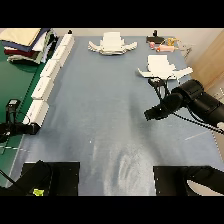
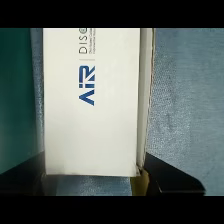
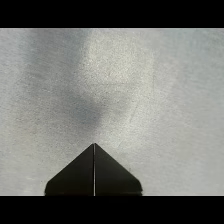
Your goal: Fold the box.
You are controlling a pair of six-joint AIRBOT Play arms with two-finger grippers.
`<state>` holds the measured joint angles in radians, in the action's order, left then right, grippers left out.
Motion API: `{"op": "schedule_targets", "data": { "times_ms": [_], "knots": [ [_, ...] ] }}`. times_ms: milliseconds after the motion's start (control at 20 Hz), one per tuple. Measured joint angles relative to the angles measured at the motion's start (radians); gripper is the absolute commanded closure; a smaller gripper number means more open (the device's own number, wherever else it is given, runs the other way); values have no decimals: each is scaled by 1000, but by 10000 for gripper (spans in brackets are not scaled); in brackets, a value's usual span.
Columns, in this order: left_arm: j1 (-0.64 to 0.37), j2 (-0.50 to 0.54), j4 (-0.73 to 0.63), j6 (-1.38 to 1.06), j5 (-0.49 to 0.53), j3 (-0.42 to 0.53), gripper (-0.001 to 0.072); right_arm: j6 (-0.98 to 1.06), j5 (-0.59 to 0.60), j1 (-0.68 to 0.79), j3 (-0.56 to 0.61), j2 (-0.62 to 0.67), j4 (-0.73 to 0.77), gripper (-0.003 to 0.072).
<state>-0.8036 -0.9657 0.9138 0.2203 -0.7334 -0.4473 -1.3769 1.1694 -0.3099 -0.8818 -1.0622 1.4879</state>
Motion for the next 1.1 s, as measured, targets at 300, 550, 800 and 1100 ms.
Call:
{"op": "schedule_targets", "data": {
  "times_ms": [300,550,800,1100],
  "knots": [
    [0,-1,-16,4,8,0,7,0,0,0,0,0,0,683],
    [-1,9,-7,56,4,-1,6,0,0,0,0,0,0,683],
    [-1,114,183,245,-168,-47,7,0,0,0,0,0,0,683],
    [16,335,326,429,-388,-117,124,0,0,0,0,0,0,683]
  ]
}}
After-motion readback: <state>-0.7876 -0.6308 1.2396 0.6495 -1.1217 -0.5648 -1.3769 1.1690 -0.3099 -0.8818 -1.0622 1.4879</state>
